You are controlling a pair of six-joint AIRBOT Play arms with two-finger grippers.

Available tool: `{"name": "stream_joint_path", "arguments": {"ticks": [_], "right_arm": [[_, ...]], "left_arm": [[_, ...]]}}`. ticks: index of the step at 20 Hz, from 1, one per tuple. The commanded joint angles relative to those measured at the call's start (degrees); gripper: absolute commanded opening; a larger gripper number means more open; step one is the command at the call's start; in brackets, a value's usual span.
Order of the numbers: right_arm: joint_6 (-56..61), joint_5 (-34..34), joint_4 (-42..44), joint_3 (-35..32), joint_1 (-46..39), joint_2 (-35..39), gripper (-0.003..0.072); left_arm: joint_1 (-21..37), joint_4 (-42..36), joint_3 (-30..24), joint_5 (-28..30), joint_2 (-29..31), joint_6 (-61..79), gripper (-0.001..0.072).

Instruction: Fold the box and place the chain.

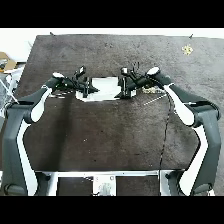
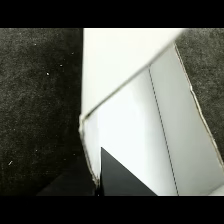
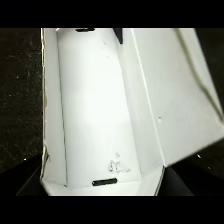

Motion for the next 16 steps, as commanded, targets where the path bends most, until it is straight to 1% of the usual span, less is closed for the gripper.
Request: {"name": "stream_joint_path", "arguments": {"ticks": [1, 2, 16], "right_arm": [[-0.42, 2.34, 0.42, 1.81, 0.50, -2.69, 0.0668], [-0.42, 2.34, 0.79, 1.81, 0.50, -2.97, 0.0640], [-0.48, 2.10, 1.84, 1.79, 0.68, -4.07, 0.0620]], "left_arm": [[-0.02, 0.00, 0.02, 0.02, -0.02, 0.00, 0.0012], [-0.02, 0.00, 0.00, 0.02, -0.02, 0.00, 0.0012], [-0.02, 0.00, 0.00, 0.02, -0.02, 0.00, 0.0012]]}}
